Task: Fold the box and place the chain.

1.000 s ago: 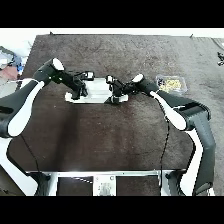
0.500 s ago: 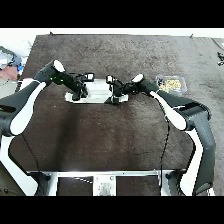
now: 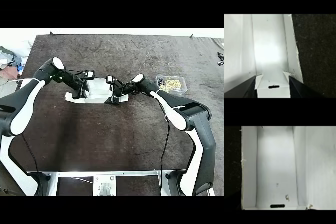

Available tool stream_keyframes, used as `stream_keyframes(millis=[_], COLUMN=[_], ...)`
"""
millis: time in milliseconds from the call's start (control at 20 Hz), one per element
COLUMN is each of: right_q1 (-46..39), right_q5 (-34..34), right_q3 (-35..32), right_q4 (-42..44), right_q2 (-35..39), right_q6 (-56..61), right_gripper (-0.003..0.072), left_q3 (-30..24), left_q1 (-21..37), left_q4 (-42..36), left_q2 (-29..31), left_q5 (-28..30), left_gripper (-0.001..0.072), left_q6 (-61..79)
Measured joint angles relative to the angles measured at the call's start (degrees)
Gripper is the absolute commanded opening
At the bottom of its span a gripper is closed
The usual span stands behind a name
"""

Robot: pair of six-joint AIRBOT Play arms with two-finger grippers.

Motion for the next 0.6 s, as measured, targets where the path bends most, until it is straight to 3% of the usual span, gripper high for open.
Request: stream_keyframes(millis=[600], right_q1=[0.0], right_q5=[0.0], right_q3=[0.0], right_q4=[0.0], right_q2=[0.0], right_q6=[0.0], right_gripper=[0.0471], left_q3=[0.3], left_q1=[0.0], left_q4=[0.2], left_q2=[0.0], left_q5=[0.0], left_gripper=[0.0495], left_q6=[-0.1])
